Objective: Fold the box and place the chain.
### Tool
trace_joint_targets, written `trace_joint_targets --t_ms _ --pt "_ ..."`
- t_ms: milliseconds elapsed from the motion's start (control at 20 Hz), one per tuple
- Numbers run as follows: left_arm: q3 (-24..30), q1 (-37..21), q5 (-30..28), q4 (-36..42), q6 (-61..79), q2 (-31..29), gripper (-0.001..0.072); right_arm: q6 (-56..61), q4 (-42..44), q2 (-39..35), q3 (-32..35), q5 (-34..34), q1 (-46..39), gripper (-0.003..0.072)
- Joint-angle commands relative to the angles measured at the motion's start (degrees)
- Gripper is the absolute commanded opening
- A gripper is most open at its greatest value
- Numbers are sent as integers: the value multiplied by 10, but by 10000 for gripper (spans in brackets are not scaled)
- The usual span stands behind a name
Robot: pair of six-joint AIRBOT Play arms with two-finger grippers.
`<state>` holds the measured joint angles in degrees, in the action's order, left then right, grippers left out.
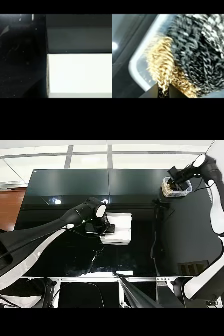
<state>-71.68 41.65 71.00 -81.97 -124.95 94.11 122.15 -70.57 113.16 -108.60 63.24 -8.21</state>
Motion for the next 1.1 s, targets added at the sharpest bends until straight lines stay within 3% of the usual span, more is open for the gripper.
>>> trace_joint_targets --t_ms 0,500,750,850,1050 --pt "0 0 0 0 0 0 26 -142 14 -55 -1 28 -7 17" --pt "0 0 0 0 0 0 26 -303 74 -348 -1 4 -6 14" --pt "0 0 0 0 0 0 26 -336 138 -451 -1 5 -6 13" --pt "0 0 0 0 0 0 26 -352 177 -476 -1 40 -6 14" --pt "0 0 0 0 0 0 26 -367 234 -487 0 172 34 14"
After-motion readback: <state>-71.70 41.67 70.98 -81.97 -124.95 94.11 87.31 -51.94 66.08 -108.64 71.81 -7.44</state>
